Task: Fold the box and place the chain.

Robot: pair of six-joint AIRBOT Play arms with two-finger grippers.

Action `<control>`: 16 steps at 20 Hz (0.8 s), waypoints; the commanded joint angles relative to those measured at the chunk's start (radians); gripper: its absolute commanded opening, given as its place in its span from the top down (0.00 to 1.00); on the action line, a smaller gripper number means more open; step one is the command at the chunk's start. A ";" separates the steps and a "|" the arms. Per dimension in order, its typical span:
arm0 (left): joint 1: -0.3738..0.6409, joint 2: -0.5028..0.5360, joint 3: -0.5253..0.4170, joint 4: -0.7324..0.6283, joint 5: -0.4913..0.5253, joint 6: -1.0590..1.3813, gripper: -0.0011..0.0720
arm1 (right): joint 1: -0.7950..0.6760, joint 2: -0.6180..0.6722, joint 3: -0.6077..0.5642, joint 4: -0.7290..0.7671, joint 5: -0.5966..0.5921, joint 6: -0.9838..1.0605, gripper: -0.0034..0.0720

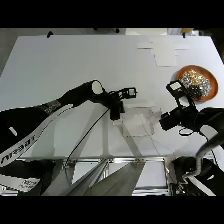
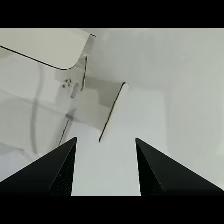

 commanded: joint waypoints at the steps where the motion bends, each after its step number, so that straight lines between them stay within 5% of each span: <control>1: -0.001 -0.008 -0.001 -0.011 0.006 0.028 0.99 | 0.001 0.000 0.001 -0.004 0.011 -0.010 0.40; 16: -0.001 -0.010 -0.001 -0.011 0.000 0.072 0.97 | 0.001 0.000 0.001 -0.003 0.020 -0.035 0.41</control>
